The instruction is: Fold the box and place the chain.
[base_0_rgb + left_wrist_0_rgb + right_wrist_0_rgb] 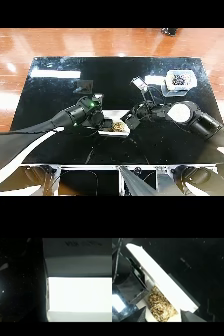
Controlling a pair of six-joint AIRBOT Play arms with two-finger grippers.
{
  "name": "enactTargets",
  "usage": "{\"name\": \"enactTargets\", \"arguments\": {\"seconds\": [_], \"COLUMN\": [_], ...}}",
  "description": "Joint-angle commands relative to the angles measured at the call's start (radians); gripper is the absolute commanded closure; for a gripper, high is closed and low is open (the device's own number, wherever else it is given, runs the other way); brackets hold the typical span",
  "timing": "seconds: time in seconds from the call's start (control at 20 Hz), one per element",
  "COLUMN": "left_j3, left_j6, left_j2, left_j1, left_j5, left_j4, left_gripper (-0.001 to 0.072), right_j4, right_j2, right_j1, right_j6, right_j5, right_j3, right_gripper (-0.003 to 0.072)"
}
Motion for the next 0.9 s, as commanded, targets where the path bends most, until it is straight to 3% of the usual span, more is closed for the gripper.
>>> {"name": "enactTargets", "arguments": {"seconds": [0.0, 0.4, 0.65, 0.7, 0.75, 0.8, 0.85], "left_j3": [0.001, 0.059, 0.058, 0.058, 0.058, 0.058, 0.058], "left_j6": [0.001, 0.001, -0.032, -0.032, -0.032, -0.032, -0.032], "left_j2": [0.001, 0.001, 0.001, 0.001, 0.001, 0.001, 0.001], "left_j1": [0.0, 0.002, 0.002, 0.001, 0.001, 0.001, 0.001], "left_j5": [-0.001, -0.001, -0.001, -0.001, -0.001, -0.001, -0.001], "left_j4": [0.0, 0.004, 0.0, 0.0, 0.0, 0.0, 0.0], "left_gripper": [0.0687, 0.0685, 0.0624, 0.0526, 0.0348, 0.0275, 0.0275], "right_j4": [0.001, -0.063, -0.07, -0.07, -0.07, -0.07, -0.07], "right_j2": [0.01, 0.204, 0.209, 0.209, 0.209, 0.209, 0.209], "right_j1": [-0.018, -0.373, -0.436, -0.436, -0.436, -0.436, -0.436], "right_j6": [0.025, 0.05, 0.027, 0.027, 0.027, 0.027, 0.027], "right_j5": [0.026, 0.379, 0.424, 0.424, 0.424, 0.424, 0.424], "right_j3": [0.004, 0.006, 0.006, 0.006, 0.006, 0.006, 0.006], "right_gripper": [0.017, 0.0169, 0.0169, 0.0169, 0.0168, 0.0168, 0.0169]}}
